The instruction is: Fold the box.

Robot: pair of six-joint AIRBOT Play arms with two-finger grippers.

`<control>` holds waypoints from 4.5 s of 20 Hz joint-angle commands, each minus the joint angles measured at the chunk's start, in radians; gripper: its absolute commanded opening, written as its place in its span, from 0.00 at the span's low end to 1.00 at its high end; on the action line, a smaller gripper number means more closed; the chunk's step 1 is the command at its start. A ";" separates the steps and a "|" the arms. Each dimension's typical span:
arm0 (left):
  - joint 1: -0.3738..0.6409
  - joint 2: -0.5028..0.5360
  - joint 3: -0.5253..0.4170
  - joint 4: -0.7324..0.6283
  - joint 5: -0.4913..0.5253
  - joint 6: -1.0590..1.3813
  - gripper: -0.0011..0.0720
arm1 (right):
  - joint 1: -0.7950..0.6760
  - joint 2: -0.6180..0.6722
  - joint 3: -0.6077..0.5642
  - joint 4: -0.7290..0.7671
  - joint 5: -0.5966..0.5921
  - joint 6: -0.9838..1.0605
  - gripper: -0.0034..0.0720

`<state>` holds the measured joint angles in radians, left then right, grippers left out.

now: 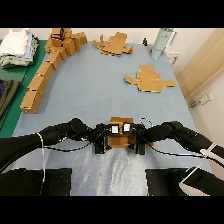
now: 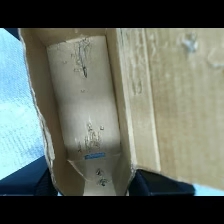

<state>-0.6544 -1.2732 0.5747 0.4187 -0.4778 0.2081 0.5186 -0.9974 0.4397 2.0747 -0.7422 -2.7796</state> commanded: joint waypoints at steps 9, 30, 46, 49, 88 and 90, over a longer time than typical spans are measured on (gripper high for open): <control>0.001 -0.001 0.001 0.005 -0.001 0.001 0.59 | 0.000 0.000 0.000 0.000 0.000 0.000 0.71; 0.001 -0.001 0.001 0.005 -0.001 0.001 0.59 | -0.008 0.080 0.000 -0.028 -0.055 0.016 1.00; 0.001 -0.001 0.001 0.005 -0.001 0.001 0.59 | -0.005 0.449 0.053 0.010 -0.433 1.082 0.89; 0.001 -0.001 0.001 0.005 -0.001 0.001 0.59 | -0.005 0.448 0.053 0.025 -0.357 1.398 0.89; 0.001 -0.001 0.001 0.005 -0.001 0.001 0.59 | -0.008 -0.058 0.409 -0.290 -0.188 1.231 0.18; 0.001 -0.001 0.001 0.005 -0.001 0.001 0.59 | -0.008 0.037 0.408 -0.427 -0.301 1.209 0.18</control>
<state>-0.6525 -1.2732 0.5747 0.4229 -0.4786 0.2089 0.5114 -1.0714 0.8284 1.8523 -0.9031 -1.5417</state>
